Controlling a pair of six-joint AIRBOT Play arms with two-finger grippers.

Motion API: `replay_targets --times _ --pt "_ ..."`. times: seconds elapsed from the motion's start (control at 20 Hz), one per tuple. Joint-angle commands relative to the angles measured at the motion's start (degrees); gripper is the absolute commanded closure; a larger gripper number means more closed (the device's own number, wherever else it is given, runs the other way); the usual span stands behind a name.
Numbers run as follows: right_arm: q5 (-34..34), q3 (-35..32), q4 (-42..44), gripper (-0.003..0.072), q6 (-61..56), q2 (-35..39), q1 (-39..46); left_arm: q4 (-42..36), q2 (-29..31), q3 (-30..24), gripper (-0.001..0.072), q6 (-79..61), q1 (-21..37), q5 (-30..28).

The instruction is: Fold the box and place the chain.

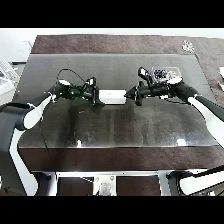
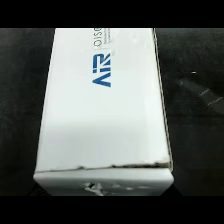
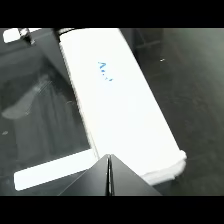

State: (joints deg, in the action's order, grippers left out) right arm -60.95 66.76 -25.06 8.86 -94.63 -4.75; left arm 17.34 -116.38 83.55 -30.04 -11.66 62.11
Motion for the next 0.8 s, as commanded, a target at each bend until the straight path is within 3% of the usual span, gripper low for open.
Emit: replay_targets --times 0.0,0.25,0.75 --pt "0.81 -0.04 -1.42 0.0671 2.32 -0.9 -1.46 0.0 0.0 0.0 0.0179 0.0 0.04 -0.13" --pt "4.13 0.0 -8.68 0.0671 -0.81 -2.03 -4.15 0.0 0.0 0.0 0.0179 0.0 0.04 -0.13" --pt "3.96 4.48 -3.96 0.0671 -1.2 2.19 -3.96 0.0 0.0 0.0 0.0179 0.0 0.04 -0.13"
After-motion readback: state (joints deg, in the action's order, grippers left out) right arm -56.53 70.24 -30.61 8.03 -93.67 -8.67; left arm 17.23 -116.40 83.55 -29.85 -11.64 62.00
